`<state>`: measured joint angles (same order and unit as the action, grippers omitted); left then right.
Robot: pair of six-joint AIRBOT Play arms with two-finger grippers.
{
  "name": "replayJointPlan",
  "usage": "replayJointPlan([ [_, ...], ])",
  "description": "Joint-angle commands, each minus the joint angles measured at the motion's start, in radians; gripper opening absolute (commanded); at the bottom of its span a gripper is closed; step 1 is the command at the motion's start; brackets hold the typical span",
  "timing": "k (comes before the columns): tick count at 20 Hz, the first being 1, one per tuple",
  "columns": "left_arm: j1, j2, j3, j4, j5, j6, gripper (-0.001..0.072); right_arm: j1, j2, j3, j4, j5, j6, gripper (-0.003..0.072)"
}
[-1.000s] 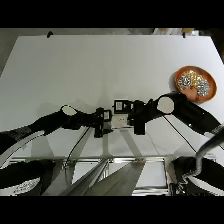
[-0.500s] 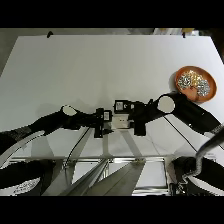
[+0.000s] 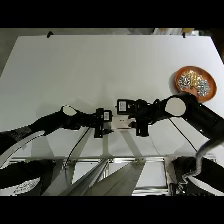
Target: Fold the box and place the chain.
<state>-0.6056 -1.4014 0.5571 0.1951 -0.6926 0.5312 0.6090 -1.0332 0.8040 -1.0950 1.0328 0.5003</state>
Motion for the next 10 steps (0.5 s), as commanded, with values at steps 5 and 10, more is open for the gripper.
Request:
replayJointPlan([
  [5,-0.001,0.000,0.000,0.000,0.000,0.000,0.0142,0.000,0.037,0.000,0.004,-0.001,0.001,0.0137],
  [10,0.000,0.000,0.000,0.000,0.000,0.000,0.0142,0.000,0.035,0.000,0.005,-0.006,0.000,0.0078],
])
